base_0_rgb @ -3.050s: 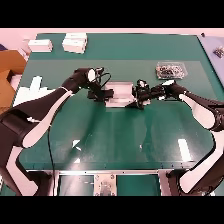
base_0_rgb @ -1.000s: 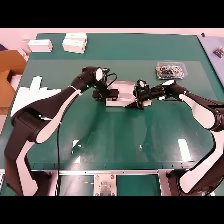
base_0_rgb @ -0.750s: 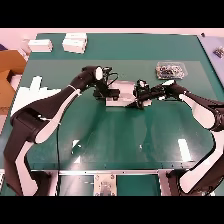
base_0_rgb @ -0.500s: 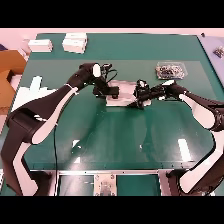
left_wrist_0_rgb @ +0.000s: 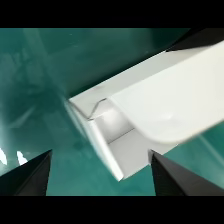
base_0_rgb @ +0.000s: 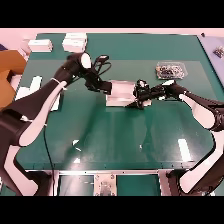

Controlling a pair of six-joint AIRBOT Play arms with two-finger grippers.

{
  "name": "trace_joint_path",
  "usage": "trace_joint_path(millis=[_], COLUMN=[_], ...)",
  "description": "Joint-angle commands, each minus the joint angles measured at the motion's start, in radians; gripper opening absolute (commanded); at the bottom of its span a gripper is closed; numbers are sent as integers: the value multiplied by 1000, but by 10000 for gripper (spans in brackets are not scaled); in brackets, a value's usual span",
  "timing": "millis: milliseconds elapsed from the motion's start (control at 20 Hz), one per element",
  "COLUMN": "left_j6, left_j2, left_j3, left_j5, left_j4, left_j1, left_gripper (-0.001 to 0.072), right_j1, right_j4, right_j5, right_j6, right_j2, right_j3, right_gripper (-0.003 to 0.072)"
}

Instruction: Fold the box and place the chain.

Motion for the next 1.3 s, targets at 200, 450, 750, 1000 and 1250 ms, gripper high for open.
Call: trace_joint_path(millis=[200, 450, 750, 1000, 1250], left_j6=[711, 918, 1450, 1458, 1508], left_j2=[148, 196, 195, 187, 130], left_j3=[-84, -244, -433, -436, -436], left_j5=[-81, -119, 64, 187, 167], left_j4=[-144, -386, -500, -494, -610], left_j1=[76, 130, 153, 171, 265], left_gripper=[720, 706, 706, 707, 707], right_j1=[0, 0, 0, 0, 0], right_j4=[0, 0, 0, 0, 0], right_j5=[0, 0, 0, 0, 0], right_j6=[0, 0, 0, 0, 0], right_j2=[0, 0, 0, 0, 0], right_j3=[1, 1, 1, 1, 1], right_gripper=[575, 575, 575, 575, 575])
